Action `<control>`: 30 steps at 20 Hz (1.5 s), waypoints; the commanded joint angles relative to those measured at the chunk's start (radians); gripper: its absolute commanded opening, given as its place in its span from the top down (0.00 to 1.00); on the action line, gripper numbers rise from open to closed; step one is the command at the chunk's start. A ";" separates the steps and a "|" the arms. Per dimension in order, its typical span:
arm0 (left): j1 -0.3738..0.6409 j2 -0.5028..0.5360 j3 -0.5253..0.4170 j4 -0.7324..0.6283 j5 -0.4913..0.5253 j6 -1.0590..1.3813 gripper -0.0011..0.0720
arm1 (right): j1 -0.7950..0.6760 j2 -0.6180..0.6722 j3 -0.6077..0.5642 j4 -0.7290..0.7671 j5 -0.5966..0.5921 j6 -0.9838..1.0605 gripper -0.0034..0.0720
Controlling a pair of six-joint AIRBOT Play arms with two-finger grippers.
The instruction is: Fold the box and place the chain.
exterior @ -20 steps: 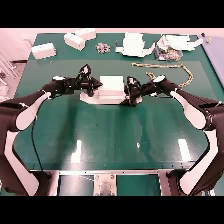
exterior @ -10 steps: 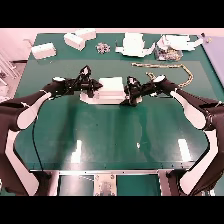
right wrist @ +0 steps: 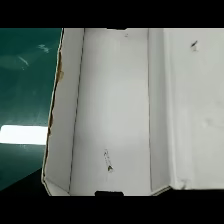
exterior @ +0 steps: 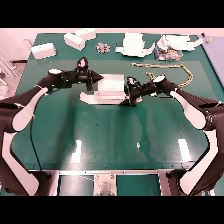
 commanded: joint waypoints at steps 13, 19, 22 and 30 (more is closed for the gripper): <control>0.055 0.064 0.013 0.579 -0.257 -0.454 0.01 | 0.001 0.000 0.000 0.001 0.000 0.001 0.18; 0.033 0.064 -0.043 0.595 -0.146 -0.460 0.01 | 0.001 0.000 0.000 0.001 0.000 0.001 0.18; 0.033 0.064 -0.068 0.560 -0.096 -0.454 0.01 | 0.001 0.000 0.000 0.001 0.000 0.001 0.18; 0.012 0.032 -0.074 0.512 -0.093 -0.440 0.02 | 0.001 0.000 0.000 0.001 0.000 0.001 0.18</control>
